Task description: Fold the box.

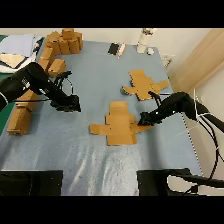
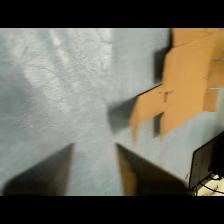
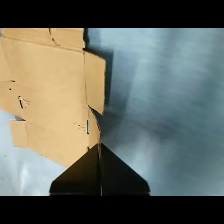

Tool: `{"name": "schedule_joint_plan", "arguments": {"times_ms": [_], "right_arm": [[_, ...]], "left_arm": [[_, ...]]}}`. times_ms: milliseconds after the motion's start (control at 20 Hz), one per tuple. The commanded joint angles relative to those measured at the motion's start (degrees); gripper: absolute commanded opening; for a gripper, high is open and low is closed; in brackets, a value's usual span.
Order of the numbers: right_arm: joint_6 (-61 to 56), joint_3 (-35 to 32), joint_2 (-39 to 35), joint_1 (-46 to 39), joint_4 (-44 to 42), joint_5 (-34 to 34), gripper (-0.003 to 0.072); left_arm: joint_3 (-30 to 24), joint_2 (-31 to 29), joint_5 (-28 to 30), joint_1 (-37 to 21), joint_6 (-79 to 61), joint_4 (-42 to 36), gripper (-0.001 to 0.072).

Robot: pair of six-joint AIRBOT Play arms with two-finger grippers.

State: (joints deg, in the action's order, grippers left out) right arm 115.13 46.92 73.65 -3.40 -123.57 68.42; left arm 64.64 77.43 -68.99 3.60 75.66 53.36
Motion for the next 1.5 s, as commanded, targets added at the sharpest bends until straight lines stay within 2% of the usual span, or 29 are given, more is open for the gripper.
{"name": "schedule_joint_plan", "arguments": {"times_ms": [0, 300, 450, 750, 950, 1150, 1300, 1450], "right_arm": [[5.7, -2.75, -0.07, 5.79, -4.7, -9.79, 0.0002], [9.62, -10.54, -2.82, 16.28, -5.49, -20.87, 0.0002], [9.35, -12.61, -5.35, 19.87, -5.53, -21.53, 0.0002], [6.23, -12.72, -12.57, 22.03, -5.88, -20.87, 0.0001], [4.68, -12.72, -13.25, 22.1, -5.92, -19.98, 0.0001], [3.56, -12.72, -13.27, 22.1, -5.92, -19.71, 0.0001], [3.34, -12.72, -13.25, 22.1, -5.9, -19.89, 0.0001], [3.37, -12.72, -12.94, 22.1, -5.88, -20.22, 0.0001]], "left_arm": [[0.31, 0.02, -0.52, -0.11, -2.93, -4.52, 0.0509], [-3.13, 2.03, 0.11, -0.79, -8.02, -5.4, 0.051], [-3.76, 5.86, 0.48, -0.81, -10.82, -8.76, 0.051], [-3.76, 11.17, 2.62, -0.81, -17.29, -17.9, 0.051], [-3.76, 14.82, 2.6, -0.76, -18.38, -19.52, 0.051], [-3.76, 15.8, 4.17, -0.74, -24.2, -26.36, 0.0509], [-3.74, 17.35, 1.73, -0.39, -29.86, -33.14, 0.0509], [-3.45, 19.21, -1.62, 0.02, -32.54, -34.8, 0.0508]]}}
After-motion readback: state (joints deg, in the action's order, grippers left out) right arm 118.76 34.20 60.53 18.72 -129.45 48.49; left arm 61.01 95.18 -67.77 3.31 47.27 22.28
